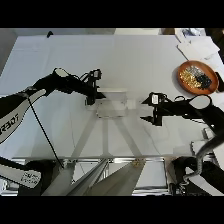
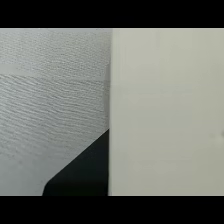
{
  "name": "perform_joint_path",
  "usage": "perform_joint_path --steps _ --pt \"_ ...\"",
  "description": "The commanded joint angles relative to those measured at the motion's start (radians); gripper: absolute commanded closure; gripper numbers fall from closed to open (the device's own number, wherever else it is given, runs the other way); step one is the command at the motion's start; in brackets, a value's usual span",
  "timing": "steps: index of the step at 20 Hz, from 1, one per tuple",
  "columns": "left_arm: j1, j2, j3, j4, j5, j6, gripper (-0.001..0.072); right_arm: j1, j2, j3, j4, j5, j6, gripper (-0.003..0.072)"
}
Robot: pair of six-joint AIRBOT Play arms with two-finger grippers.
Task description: Fold the box and place the chain.
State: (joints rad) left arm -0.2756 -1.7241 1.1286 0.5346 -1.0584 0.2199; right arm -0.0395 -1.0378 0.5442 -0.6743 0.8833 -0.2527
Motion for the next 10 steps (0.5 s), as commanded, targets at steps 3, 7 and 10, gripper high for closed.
perform_joint_path --steps 3,7,10 --pt "0.000 0.000 0.000 0.001 0.000 0.000 0.0698 0.040 -0.198 0.000 0.202 -0.099 -0.277 -0.0010" --pt "0.000 0.000 0.000 0.000 0.000 0.000 0.0698 0.117 -0.277 0.000 0.333 -0.150 -0.446 -0.0010" --pt "0.000 0.000 0.000 0.000 0.000 0.000 0.0698 0.125 -0.332 0.000 0.518 -0.166 -0.507 -0.0010"
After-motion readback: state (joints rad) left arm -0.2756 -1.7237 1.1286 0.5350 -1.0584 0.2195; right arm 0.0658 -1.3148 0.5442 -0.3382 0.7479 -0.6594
